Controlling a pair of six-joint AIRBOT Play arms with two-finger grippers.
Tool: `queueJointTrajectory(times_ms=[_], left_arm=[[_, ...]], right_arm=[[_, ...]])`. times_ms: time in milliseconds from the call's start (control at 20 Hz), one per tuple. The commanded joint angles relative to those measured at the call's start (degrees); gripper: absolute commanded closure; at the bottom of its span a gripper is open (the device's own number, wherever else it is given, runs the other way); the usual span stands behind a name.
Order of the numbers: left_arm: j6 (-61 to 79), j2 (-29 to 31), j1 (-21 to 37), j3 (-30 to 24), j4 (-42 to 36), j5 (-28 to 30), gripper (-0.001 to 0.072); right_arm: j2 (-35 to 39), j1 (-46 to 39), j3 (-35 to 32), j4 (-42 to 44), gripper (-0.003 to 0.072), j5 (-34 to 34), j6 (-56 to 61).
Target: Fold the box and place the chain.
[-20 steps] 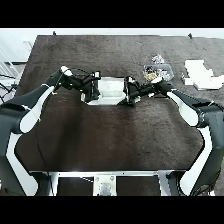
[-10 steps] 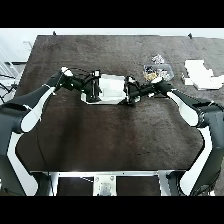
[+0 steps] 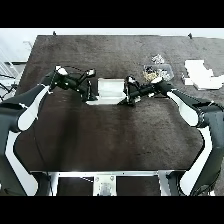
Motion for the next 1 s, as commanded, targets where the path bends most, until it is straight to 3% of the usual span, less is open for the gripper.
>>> queueJointTrajectory(times_ms=[0,50,200,450,750,950], left_arm=[[0.0,0.1,1.1,0.1,0.0,-3.0,0.0610],[0.0,0.1,1.1,0.1,-0.1,-4.0,0.0689],[-1.9,1.7,1.5,0.0,-0.2,-5.9,0.0694],[-9.0,9.3,4.1,-2.3,-3.5,-4.2,0.0696],[-25.8,22.0,4.5,-14.4,-2.9,9.6,0.0696],[-40.8,26.2,4.5,-20.2,-1.3,21.2,0.0696]], right_arm=[[0.0,0.0,0.0,0.0,0.0185,0.0,0.1],[0.0,0.0,0.0,0.0,0.0185,0.0,0.1],[0.0,0.0,0.0,0.0,0.0185,0.0,0.1],[0.0,0.0,0.0,0.0,0.0185,0.0,0.1],[0.0,0.0,0.0,0.0,0.0185,0.0,0.1],[0.0,0.0,0.0,0.0,0.0185,0.0,0.1]])
